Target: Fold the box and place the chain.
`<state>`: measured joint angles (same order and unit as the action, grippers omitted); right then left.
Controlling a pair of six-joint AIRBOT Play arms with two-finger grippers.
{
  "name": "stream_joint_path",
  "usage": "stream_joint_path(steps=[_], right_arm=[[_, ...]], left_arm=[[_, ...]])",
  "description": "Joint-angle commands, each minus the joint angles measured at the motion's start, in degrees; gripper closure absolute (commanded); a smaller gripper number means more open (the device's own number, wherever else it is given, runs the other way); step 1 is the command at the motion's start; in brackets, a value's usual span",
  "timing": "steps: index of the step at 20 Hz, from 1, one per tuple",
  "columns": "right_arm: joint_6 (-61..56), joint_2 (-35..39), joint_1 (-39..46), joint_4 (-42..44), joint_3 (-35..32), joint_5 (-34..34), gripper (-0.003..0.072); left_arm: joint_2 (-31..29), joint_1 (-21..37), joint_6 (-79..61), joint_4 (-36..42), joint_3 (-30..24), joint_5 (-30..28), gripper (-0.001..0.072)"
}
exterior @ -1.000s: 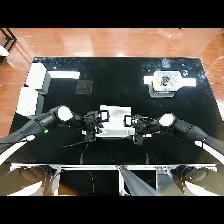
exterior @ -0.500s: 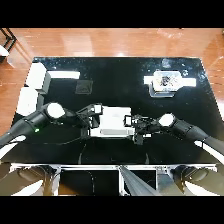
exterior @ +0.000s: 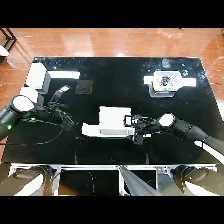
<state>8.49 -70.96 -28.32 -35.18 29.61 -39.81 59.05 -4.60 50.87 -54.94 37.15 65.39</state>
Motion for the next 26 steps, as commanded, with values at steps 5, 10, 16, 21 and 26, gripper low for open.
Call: stream_joint_path(steps=[5, 10, 16, 21, 26], right_arm=[[0.00, -0.02, -0.02, 0.00, -0.04, 0.00, 0.0380], [0.00, -0.02, -0.02, 0.00, -0.04, -0.02, 0.0381], [0.00, -0.02, -0.02, 0.00, -0.04, 0.00, 0.0381], [0.00, -0.02, -0.02, 0.00, -0.04, -0.02, 0.0380], [0.00, -0.02, -0.02, 0.00, -0.04, 0.00, 0.0380]], left_arm=[[4.09, 4.85, 21.18, 3.80, -5.40, -1.20, 0.0690], [11.50, 1.51, 21.51, 11.89, -5.51, -4.74, 0.0691], [13.14, -4.24, 21.57, 12.48, -5.51, -8.55, 0.0691], [13.49, -7.58, 21.57, 13.77, -5.51, -9.79, 0.0691], [13.70, -9.22, 21.53, 15.80, -5.42, -12.24, 0.0691]])
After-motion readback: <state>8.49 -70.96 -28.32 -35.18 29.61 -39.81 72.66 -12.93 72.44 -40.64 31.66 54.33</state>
